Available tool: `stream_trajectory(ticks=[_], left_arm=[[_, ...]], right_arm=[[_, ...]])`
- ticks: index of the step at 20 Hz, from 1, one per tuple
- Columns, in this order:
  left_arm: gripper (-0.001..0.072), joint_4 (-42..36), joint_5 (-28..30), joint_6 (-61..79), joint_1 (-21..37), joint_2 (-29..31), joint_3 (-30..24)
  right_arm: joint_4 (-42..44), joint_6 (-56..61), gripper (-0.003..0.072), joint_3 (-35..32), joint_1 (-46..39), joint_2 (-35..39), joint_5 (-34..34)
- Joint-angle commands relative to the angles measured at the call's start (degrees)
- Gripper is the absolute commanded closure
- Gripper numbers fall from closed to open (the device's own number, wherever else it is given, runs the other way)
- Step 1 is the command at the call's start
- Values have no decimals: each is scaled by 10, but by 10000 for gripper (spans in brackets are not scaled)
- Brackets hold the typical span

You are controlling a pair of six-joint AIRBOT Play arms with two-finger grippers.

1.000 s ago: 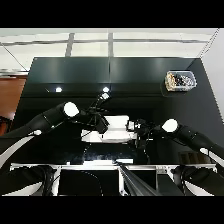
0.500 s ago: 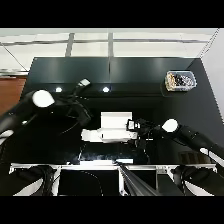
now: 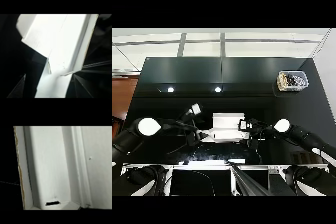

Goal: Fold the box and place the chain.

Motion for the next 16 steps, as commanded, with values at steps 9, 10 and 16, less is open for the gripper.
stream_trajectory(ticks=[9,10,16], left_arm=[[64,46,98,69,-107,-89,-4],[296,30,98,68,-107,-90,-4],[529,-30,103,68,-107,-96,-4]], right_arm=[[0,0,439,0,0,0,0],[0,0,439,0,0,0,0],[0,0,439,0,0,0,0]])
